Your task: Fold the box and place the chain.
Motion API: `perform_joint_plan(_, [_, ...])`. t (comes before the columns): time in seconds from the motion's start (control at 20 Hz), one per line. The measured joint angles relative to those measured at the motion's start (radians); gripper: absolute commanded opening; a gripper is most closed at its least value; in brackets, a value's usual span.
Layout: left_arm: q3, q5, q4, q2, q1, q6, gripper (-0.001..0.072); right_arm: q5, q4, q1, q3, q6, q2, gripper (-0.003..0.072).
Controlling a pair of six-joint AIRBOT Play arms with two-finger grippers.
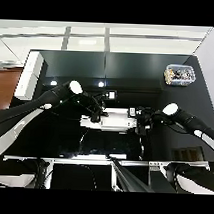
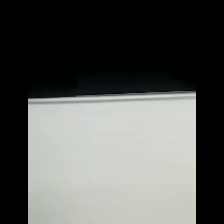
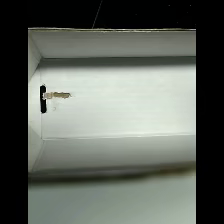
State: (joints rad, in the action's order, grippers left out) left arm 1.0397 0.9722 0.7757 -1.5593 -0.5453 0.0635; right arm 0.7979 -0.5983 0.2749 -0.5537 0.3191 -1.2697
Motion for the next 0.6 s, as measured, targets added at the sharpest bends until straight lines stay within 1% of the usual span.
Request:
perform_joint_plan(0.05, [0.0, 0.0, 0.0, 0.0, 0.0, 0.0, 0.0027, 0.0, 0.0, 0.0, 0.0, 0.0, 0.0, 0.0585])
perform_joint_plan(0.2, [0.0, 0.0, 0.0, 0.0, 0.0, 0.0, 0.0027, -0.002, -0.002, 0.0, 0.0, -0.002, 0.0, 0.0583])
perform_joint_plan(0.25, [0.0, 0.0, 0.0, 0.0, 0.0, 0.0, 0.003, -0.002, -0.002, 0.0, 0.0, -0.002, 0.0, 0.0456])
perform_joint_plan(0.3, [0.0, 0.0, 0.0, 0.0, 0.0, 0.0, 0.0052, 0.0, -0.003, 0.0, 0.0, -0.003, 0.0, 0.0402])
perform_joint_plan(0.35, [0.0, 0.003, 0.0, 0.0, 0.0, 0.0, 0.0132, 0.0, -0.002, 0.0, 0.0, -0.004, 0.0, 0.0402])
perform_joint_plan(0.4, [0.0, 0.009, 0.002, 0.002, 0.001, 0.001, 0.0259, -0.001, -0.002, 0.0, 0.0, -0.004, 0.0, 0.0402])
perform_joint_plan(0.5, [0.006, 0.008, 0.004, 0.007, 0.008, 0.026, 0.0608, -0.001, -0.003, 0.0, 0.001, -0.004, 0.0, 0.0402])
perform_joint_plan(0.55, [0.011, 0.007, 0.008, 0.012, 0.013, 0.052, 0.071, -0.002, -0.003, 0.0, 0.001, -0.004, 0.0, 0.0402])
perform_joint_plan(0.6, [0.014, 0.009, 0.017, 0.021, 0.019, 0.082, 0.0709, -0.002, -0.003, 0.0, 0.001, -0.004, 0.0, 0.0402])
